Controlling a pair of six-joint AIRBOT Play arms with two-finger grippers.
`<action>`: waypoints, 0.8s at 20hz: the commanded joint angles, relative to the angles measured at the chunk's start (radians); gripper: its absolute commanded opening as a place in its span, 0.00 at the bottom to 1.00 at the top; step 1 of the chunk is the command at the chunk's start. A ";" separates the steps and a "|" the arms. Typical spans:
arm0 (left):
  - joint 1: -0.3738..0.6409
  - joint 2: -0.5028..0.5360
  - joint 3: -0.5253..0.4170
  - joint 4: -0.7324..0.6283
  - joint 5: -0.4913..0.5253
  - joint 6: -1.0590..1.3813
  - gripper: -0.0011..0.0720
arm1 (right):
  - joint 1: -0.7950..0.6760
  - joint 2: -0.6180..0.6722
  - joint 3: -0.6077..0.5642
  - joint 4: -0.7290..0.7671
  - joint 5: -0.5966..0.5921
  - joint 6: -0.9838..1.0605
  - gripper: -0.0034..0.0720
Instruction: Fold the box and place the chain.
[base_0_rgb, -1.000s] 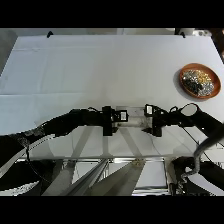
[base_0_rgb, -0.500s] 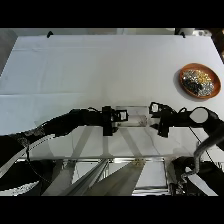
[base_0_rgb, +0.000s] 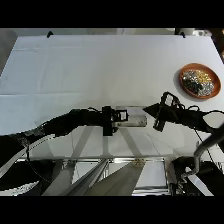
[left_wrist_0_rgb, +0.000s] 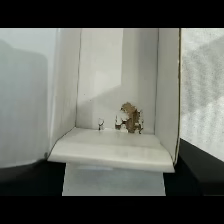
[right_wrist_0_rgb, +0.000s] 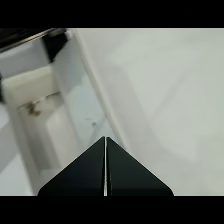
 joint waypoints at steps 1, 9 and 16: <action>0.001 0.001 0.000 0.000 0.000 0.000 0.28 | 0.001 -0.115 0.001 0.109 -0.174 -0.028 0.06; 0.001 0.001 0.000 0.000 0.000 0.000 0.28 | 0.000 -0.336 0.001 0.086 -0.219 -0.025 0.06; 0.001 0.001 0.000 0.000 0.000 0.000 0.28 | 0.000 -0.319 0.008 0.145 -0.175 -0.018 0.06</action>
